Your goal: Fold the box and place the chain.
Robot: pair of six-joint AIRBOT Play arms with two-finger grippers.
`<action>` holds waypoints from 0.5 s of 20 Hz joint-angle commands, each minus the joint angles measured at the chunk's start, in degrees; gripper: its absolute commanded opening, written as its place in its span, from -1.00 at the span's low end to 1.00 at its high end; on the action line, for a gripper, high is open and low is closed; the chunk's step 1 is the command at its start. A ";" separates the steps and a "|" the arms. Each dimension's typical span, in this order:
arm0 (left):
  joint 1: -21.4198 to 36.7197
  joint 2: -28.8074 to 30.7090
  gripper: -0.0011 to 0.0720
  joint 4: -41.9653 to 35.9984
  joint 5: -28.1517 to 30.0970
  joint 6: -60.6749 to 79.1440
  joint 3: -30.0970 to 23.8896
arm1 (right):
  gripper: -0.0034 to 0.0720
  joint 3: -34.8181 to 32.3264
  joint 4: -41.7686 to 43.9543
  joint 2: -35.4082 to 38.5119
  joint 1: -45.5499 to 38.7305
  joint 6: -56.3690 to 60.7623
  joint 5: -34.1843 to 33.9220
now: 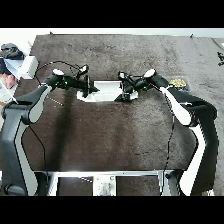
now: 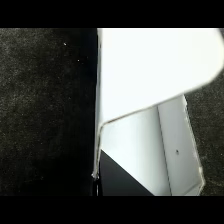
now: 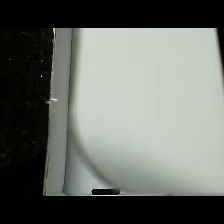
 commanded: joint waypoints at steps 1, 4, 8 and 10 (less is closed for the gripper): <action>-0.04 0.02 -0.94 0.00 0.04 0.00 0.00 | 0.37 0.04 -0.96 -0.04 0.04 -0.11 -0.61; -0.04 0.02 -0.94 0.00 0.04 0.00 0.00 | 0.37 0.04 -2.38 -0.04 0.04 -0.11 -0.72; -0.04 0.04 -0.94 0.00 0.04 -0.02 0.00 | 0.09 0.04 -4.35 -0.04 0.04 0.11 -0.83; -0.04 0.04 -0.94 0.00 0.07 0.00 0.00 | 0.09 0.04 -4.33 -0.04 0.04 0.11 -0.83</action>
